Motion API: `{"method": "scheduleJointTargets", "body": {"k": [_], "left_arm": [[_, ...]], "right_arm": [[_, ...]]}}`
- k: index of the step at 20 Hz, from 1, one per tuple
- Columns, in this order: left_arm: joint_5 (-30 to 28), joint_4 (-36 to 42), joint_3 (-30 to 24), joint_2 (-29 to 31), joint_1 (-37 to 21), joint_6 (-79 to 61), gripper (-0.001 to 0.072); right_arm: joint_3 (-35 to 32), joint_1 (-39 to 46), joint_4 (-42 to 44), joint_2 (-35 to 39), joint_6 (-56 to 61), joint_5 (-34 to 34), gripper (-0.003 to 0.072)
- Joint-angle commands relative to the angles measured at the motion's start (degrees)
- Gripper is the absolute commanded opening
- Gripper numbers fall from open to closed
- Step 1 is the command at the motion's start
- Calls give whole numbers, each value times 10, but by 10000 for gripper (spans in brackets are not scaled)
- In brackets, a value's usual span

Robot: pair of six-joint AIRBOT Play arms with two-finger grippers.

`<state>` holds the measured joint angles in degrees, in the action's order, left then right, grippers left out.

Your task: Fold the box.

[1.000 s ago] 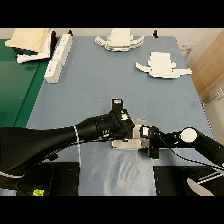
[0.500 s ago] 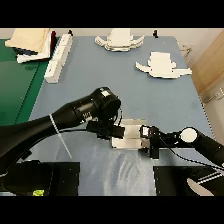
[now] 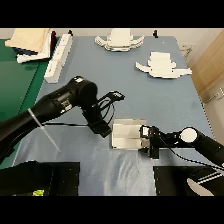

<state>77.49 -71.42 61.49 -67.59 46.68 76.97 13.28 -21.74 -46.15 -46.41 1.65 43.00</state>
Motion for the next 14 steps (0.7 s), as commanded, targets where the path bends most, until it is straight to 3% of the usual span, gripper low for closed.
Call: {"method": "scheduleJointTargets", "body": {"k": [1, 2, 3, 4, 9, 11, 14], "left_arm": [[-132, 62, -105, 81, -60, -244, 16], [-162, 104, -146, 106, -75, -332, 36], [-191, 140, -181, 123, -87, -412, 393], [-229, 173, -219, 134, -97, -487, 693], [-343, 332, -334, 113, -106, -755, 700], [-376, 404, -353, 92, -106, -830, 701], [-378, 452, -354, 62, -106, -888, 709]], "right_arm": [[0, 0, 0, 0, 0, 0, 514], [0, 0, 0, 0, 0, 0, 514], [0, 0, 0, 0, 0, 0, 514], [0, 0, 0, 0, 0, 0, 514], [0, 0, 0, 0, 0, 0, 514], [0, 0, -1, 0, 0, 0, 514], [0, 0, -1, 0, 0, 0, 514]]}}
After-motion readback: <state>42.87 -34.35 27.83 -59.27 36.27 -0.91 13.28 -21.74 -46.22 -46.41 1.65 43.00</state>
